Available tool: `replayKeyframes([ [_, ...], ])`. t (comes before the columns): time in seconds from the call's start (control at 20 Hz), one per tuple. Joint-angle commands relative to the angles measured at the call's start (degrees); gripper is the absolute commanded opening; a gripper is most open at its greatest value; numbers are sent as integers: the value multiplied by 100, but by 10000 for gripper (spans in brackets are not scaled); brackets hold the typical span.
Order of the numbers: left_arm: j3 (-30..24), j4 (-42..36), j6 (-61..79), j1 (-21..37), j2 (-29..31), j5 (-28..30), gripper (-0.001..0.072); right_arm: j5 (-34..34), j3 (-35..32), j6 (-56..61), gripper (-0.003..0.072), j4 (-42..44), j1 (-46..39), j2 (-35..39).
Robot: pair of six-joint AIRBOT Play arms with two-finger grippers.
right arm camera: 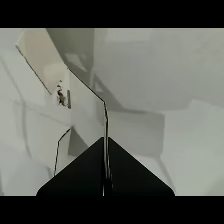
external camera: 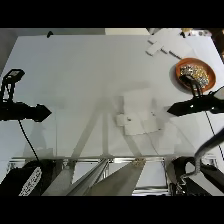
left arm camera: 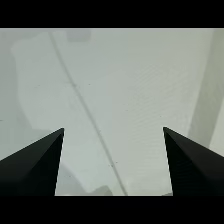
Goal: Fold the box and place the chain.
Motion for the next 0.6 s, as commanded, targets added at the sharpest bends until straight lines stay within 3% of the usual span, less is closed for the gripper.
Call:
replayKeyframes([
  [0.0,0,35,22,-2,2,85,695,-1362,-809,664,14,457,1047,887],
  [0.15,0,4,22,-2,2,57,695,-1648,-970,1058,15,448,1517,1054],
  [0.25,-13,-52,-31,-4,-9,396,695,-1657,-970,1064,15,417,1698,1051],
  [0.45,-13,-1182,323,-7,-33,1172,695,-1659,-970,1202,16,417,1838,1051],
  [0.55,-15,-1961,796,-9,-61,1248,695,-1659,-970,1202,16,417,1838,1051],
])
